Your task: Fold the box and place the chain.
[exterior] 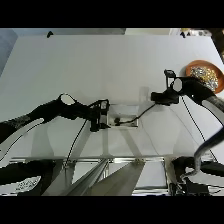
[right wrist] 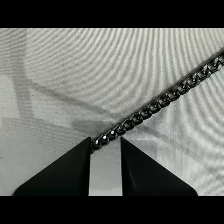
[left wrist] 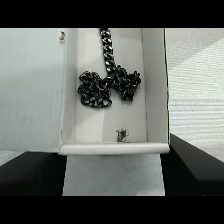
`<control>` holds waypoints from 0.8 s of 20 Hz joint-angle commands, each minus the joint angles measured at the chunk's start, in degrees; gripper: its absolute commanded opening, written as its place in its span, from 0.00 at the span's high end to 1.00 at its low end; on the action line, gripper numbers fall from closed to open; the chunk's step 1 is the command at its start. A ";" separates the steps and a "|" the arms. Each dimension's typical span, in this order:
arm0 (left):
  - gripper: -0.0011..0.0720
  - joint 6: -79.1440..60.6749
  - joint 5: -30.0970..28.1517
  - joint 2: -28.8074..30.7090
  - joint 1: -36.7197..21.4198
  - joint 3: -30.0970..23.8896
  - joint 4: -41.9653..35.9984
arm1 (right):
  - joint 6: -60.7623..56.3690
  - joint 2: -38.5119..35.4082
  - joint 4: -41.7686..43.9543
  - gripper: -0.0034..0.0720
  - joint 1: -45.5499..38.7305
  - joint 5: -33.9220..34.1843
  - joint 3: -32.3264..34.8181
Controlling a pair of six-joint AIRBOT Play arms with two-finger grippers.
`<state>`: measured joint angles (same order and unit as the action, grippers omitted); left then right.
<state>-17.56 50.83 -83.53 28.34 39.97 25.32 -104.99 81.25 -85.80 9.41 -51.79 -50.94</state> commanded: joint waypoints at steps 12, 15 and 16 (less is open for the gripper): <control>0.61 0.00 -0.02 0.02 -0.02 0.00 0.02 | 7.98 -1.62 -0.11 0.93 0.00 -10.23 -0.26; 0.61 0.00 -0.02 0.02 -0.02 0.00 0.02 | 11.02 -7.65 -0.11 0.93 0.00 -12.63 -0.26; 0.61 0.00 -0.02 0.02 -0.02 0.00 0.02 | 11.78 -10.47 -0.11 0.93 0.00 -13.42 -0.26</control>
<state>-17.54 50.83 -83.53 28.34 39.97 25.32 -96.68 75.85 -85.93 9.41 -62.37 -51.13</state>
